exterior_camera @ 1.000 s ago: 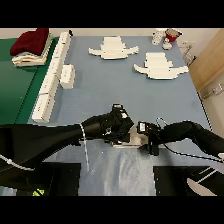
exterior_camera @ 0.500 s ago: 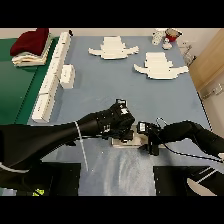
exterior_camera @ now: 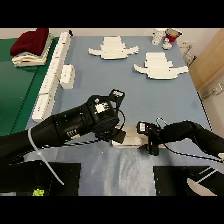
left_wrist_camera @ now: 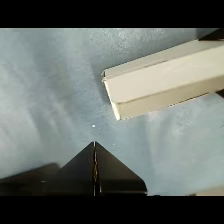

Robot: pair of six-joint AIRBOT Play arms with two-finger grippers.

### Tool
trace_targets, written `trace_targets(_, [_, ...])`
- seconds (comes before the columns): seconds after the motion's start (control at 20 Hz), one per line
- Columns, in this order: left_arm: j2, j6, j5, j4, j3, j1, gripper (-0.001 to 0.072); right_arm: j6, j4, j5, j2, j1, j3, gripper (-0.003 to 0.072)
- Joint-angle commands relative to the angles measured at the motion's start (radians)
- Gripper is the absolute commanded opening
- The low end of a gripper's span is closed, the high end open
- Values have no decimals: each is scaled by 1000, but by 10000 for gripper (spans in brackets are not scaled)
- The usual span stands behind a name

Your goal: Fold the box.

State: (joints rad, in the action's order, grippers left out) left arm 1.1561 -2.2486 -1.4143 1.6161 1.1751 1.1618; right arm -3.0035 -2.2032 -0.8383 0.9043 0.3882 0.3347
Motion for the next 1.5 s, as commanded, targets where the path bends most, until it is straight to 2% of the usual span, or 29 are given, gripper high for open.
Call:
trace_targets(0.0, [-25,178,35,53,0,8,14,0,0,0,-1,0,1,464])
trace_targets(0.1, [-23,274,126,48,0,8,13,0,0,0,-1,0,1,464])
trace_targets(0.25, [-30,416,142,16,-10,8,13,0,0,0,-1,0,1,464])
trace_targets(0.3, [-53,484,167,-59,-39,-16,13,0,0,0,-1,0,1,464])
trace_targets(0.45, [-170,800,264,-287,-212,-150,13,0,0,0,-1,0,1,464])
trace_targets(0.6, [-282,1092,346,-323,-362,-278,13,0,0,0,-1,0,1,464])
trace_targets(0.7, [-320,1318,386,-348,-435,-349,19,0,0,0,-1,0,1,464])
trace_targets(0.75, [-321,1416,417,-385,-464,-381,329,0,0,0,-1,0,1,464])
trace_targets(0.8, [-319,1497,462,-442,-492,-409,702,0,0,0,-1,0,1,464])
trace_targets(0.95, [-318,1783,592,-645,-582,-461,689,0,0,0,-1,0,1,464])
trace_targets(1.2, [-288,2109,811,-885,-743,-457,689,0,0,0,-1,0,1,464])
trace_targets(1.45, [-181,2322,872,-1078,-780,-457,689,0,0,0,-1,0,1,464])
